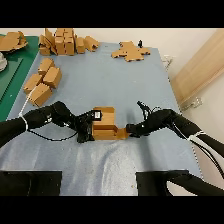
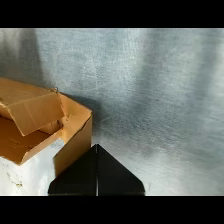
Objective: Fold the box.
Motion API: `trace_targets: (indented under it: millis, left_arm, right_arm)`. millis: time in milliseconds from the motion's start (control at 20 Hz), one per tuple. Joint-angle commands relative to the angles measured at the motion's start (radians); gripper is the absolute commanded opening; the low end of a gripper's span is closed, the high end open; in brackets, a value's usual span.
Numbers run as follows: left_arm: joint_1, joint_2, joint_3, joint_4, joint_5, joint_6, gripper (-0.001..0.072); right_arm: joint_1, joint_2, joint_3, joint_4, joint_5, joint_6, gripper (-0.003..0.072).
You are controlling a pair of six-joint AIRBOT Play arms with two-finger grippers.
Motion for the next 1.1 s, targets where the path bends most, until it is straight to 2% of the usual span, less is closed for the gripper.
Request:
trace_targets:
  millis: [0, 450, 500, 550, 700, 750, 800, 1000, 1050]
  left_arm:
    - [0.000, 0.001, 0.000, 0.000, 0.000, 0.000, 0.0402]
    - [0.000, 0.001, 0.000, 0.000, 0.000, 0.000, 0.0402]
    - [0.000, 0.001, 0.000, 0.000, 0.000, 0.000, 0.0402]
    - [0.000, 0.001, 0.000, 0.000, 0.000, 0.000, 0.0402]
    - [0.000, 0.001, 0.000, 0.000, 0.000, 0.000, 0.0402]
    - [0.000, 0.001, 0.000, 0.000, 0.000, 0.000, 0.0402]
    - [0.000, 0.001, 0.000, 0.000, 0.000, 0.000, 0.0401]
    - [0.000, 0.001, 0.000, 0.000, 0.000, 0.000, 0.0402]
    - [0.000, 0.001, 0.000, 0.000, 0.000, 0.000, 0.0402]
  right_arm:
    - [0.013, -0.001, 0.000, 0.038, 0.013, -0.011, 0.0002]
    - [0.049, 0.085, 0.002, 0.153, 0.007, -0.037, 0.0012]
    - [0.063, 0.095, 0.006, 0.154, 0.010, -0.037, 0.0104]
    - [0.076, 0.099, 0.014, 0.153, 0.010, -0.037, 0.0160]
    - [0.096, 0.099, 0.029, 0.154, 0.010, -0.036, 0.0172]
    - [0.101, 0.099, 0.031, 0.154, 0.014, -0.036, 0.0207]
    - [0.103, 0.099, 0.031, 0.154, 0.017, -0.035, 0.0305]
    - [0.114, 0.083, 0.031, 0.147, 0.026, -0.037, 0.0327]
    - [0.114, 0.076, 0.031, 0.147, 0.035, -0.036, 0.0381]
